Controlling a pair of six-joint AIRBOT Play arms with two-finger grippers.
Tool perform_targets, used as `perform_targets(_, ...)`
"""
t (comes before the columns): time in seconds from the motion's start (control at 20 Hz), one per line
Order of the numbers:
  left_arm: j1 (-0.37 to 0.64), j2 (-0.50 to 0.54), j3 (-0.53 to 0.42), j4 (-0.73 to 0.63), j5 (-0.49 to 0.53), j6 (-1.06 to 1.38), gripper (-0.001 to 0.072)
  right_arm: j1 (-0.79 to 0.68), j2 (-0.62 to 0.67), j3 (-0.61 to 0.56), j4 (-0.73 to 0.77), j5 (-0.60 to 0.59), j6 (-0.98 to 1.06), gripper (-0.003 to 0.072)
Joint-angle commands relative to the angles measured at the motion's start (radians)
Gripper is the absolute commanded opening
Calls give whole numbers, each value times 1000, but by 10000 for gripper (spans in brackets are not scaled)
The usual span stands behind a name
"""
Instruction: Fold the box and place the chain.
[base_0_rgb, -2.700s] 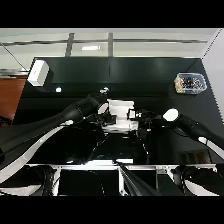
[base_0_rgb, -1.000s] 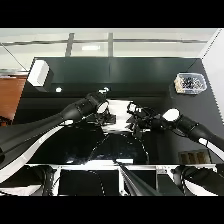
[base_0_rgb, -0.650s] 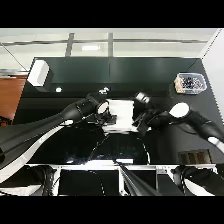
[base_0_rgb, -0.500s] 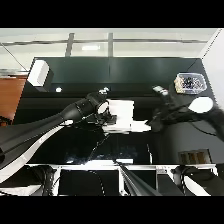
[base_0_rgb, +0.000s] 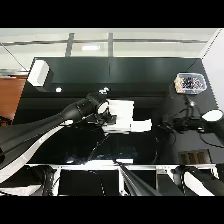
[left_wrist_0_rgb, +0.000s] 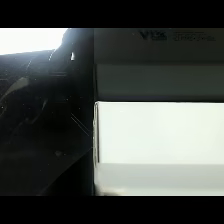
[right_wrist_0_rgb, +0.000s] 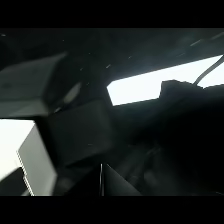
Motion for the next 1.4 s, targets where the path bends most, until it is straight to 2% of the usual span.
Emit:
perform_targets(0.0, 0, 0, 1, 0, 0, 0, 29, 126, -187, -10, 310, -25, -185, 14)
perform_targets(0.1, 0, 0, 1, 0, 0, 0, 29, 178, -241, 22, 430, -2, -290, 15)
perform_targets(0.2, 0, 0, 1, 0, -3, 0, 29, 188, -243, 75, 428, 27, -296, 16)
perform_targets(0.3, 0, 0, 1, 0, -4, 0, 29, 176, -243, 140, 362, 107, -296, 31)
perform_targets(0.35, 0, 0, 1, 0, -3, 0, 29, 172, -243, 171, 317, 153, -296, 233)
perform_targets(0.4, 0, 0, 1, 0, -3, 0, 29, 172, -243, 189, 288, 193, -295, 478)
perform_targets(0.45, 0, 0, 1, 0, -3, 0, 29, 174, -243, 199, 282, 227, -295, 613)
perform_targets(0.6, 0, 0, 1, 0, -2, 0, 29, 211, -242, 201, 304, 235, -282, 611)
perform_targets(0.85, 0, 0, 1, 0, -2, 0, 29, 357, -242, 238, 288, 83, -174, 597)
perform_targets(0.9, 0, 0, 1, 0, 0, 0, 29, 388, -242, 259, 243, 60, -114, 531)
perform_targets(1.0, 0, 0, 1, 0, 0, 0, 29, 455, -243, 312, 136, 29, 54, 532)
perform_targets(1.1, 0, 0, 1, 0, 0, 0, 29, 524, -243, 369, -53, -5, 253, 531)
perform_targets(1.35, 0, 0, 1, 0, 0, 0, 29, 645, -243, 439, -308, -34, 484, 531)
